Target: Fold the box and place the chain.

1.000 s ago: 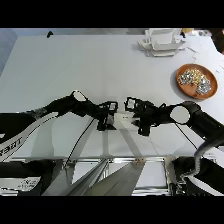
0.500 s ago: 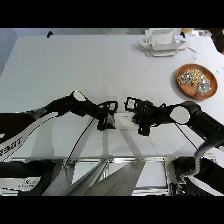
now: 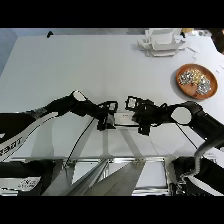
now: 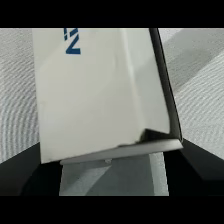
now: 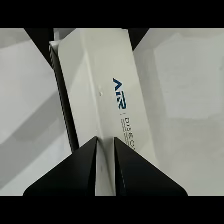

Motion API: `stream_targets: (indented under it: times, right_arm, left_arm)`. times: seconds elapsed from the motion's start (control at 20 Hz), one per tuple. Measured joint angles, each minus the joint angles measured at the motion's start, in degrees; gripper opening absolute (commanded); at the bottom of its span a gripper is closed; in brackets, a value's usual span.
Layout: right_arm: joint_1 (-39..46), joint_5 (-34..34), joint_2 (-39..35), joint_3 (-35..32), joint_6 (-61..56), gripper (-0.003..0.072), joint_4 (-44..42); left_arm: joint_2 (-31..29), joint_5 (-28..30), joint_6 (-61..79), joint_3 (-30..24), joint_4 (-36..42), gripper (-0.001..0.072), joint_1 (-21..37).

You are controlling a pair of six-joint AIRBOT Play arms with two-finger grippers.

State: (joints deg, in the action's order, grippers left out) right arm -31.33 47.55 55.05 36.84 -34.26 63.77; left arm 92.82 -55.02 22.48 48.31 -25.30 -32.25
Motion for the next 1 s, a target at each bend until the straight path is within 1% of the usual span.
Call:
stream_targets:
  times: [0.2, 0.3, 0.35, 0.4, 0.45, 0.5, 0.55, 0.6, 0.8, 0.9, 1.0]
  right_arm:
    - [-0.02, 0.02, 1.68, 0.02, -0.2, 0.0101, -0.59]
    - [-0.02, 0.04, 2.08, 0.0, -0.26, 0.0142, -0.85]
    - [-0.02, 0.07, 2.21, 0.0, -0.31, 0.0186, -1.01]
    - [0.0, 0.09, 2.32, 0.0, -0.37, 0.0202, -1.16]
    - [0.0, 0.28, 2.34, 0.0, -0.37, 0.0204, -1.44]
    - [0.0, 0.87, 2.43, 0.0, -0.37, 0.0225, -1.97]
    - [0.0, 1.57, 2.43, 0.0, -0.35, 0.0305, -2.36]
    - [0.02, 2.14, 2.43, 0.0, -0.33, 0.0351, -2.69]
    - [0.0, 4.39, 2.05, 0.0, -0.22, 0.0352, -4.0]
    - [0.0, 4.83, 1.36, 0.0, -0.2, 0.0372, -4.24]
    - [0.0, 5.2, 0.59, 0.0, -0.17, 0.0365, -4.44]
  left_arm:
    - [-0.02, 0.02, -0.09, 0.0, 0.02, 0.0083, 0.02]
    - [-0.02, 0.02, -0.07, 0.0, 0.02, 0.0083, 0.02]
    - [-0.02, 0.02, 0.0, 0.0, 0.02, 0.0083, 0.02]
    - [-0.02, 0.02, 0.09, 0.0, -0.02, 0.0083, 0.02]
    - [-0.02, 0.02, 0.13, 0.0, -0.07, 0.0083, 0.02]
    - [-0.02, 0.02, 0.28, 0.0, -0.15, 0.0083, 0.02]
    - [-0.02, -0.04, 0.28, 0.0, -0.17, 0.0083, 0.0]
    - [0.0, -0.37, 0.35, 0.0, -0.26, 0.0083, -0.02]
    - [0.0, -0.37, 0.24, 0.0, -0.24, 0.0083, -0.02]
    - [-0.02, -0.33, 0.11, 0.0, -0.2, 0.0083, -0.02]
    - [-0.02, -0.28, 0.07, 0.0, -0.13, 0.0083, -0.02]
